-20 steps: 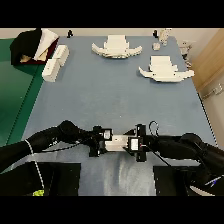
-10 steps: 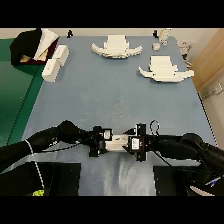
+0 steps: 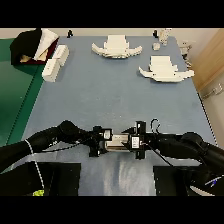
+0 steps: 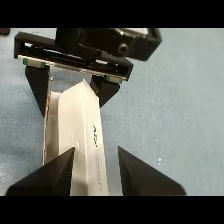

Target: Fold the box.

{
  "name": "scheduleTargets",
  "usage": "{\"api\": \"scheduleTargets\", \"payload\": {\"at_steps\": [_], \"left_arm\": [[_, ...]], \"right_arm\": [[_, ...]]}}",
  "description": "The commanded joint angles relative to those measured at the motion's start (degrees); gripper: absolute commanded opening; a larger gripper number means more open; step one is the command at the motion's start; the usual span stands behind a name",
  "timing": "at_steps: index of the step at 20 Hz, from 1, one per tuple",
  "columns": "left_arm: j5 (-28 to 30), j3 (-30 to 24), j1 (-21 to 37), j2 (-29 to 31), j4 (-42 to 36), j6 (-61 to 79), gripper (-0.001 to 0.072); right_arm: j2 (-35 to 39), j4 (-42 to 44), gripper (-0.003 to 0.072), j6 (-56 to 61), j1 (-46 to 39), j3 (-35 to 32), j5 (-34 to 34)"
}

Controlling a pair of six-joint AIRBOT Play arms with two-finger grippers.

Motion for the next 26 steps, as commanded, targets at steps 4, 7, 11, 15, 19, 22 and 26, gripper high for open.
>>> {"api": "scheduleTargets", "payload": {"at_steps": [4, 7, 11, 15, 19, 22, 26], "left_arm": [[0.02, 0.02, -0.04, -0.02, 0.07, 0.04, 0.0453], [0.02, 0.02, -0.04, -0.02, 0.04, 0.04, 0.0453], [0.02, 0.02, -0.04, -0.02, 0.07, 0.04, 0.0453], [0.02, 0.02, -0.04, -0.02, 0.04, 0.04, 0.0453], [0.02, 0.02, -0.04, -0.02, 0.07, 0.04, 0.0453], [0.02, 0.02, -0.04, -0.02, 0.07, 0.04, 0.0453], [0.02, 0.02, -0.04, -0.02, 0.07, 0.04, 0.0453]], "right_arm": [[-2.84, 0.55, 0.0403, 0.00, 0.09, -0.02, 0.02], [-2.84, 0.55, 0.0402, 0.02, 0.09, -0.11, -0.76], [-2.84, 1.46, 0.0403, 0.00, 0.11, -0.13, -1.90], [-2.84, 4.33, 0.0403, 0.00, 0.11, -0.13, -2.54], [-2.82, 5.68, 0.0421, 0.00, 0.11, -0.11, -2.89], [-2.82, 6.21, 0.0425, -0.02, 0.11, -0.11, -2.91], [-2.82, 6.19, 0.0456, -0.02, 0.11, -0.11, -2.86]]}}
